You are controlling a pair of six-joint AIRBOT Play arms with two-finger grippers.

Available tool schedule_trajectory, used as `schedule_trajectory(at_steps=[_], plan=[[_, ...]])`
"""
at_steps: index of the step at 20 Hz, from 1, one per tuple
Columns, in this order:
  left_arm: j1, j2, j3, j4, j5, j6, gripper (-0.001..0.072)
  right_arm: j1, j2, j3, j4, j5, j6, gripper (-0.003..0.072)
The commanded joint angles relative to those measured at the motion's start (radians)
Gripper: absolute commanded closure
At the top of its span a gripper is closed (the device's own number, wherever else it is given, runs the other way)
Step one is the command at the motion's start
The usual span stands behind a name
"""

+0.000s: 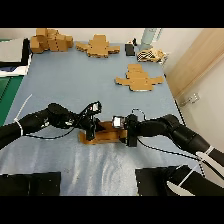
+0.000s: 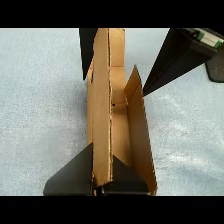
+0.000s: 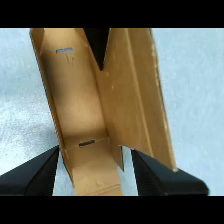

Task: Fold the box.

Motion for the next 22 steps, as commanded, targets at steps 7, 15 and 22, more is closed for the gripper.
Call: schedule_trajectory(at_steps=[7,15,22], plan=[[0.000,-0.001,0.000,0.000,0.000,0.000,0.0695,-0.188,-0.129,0.012,0.303,-0.120,-0.315,-0.0027],[0.000,-0.001,0.000,0.000,0.000,0.000,0.0696,-0.186,-0.190,0.014,0.301,-0.078,-0.313,-0.0022],[0.000,-0.001,0.000,0.000,0.000,0.000,0.0695,-0.187,-0.183,0.014,0.255,-0.080,-0.278,-0.0020]])
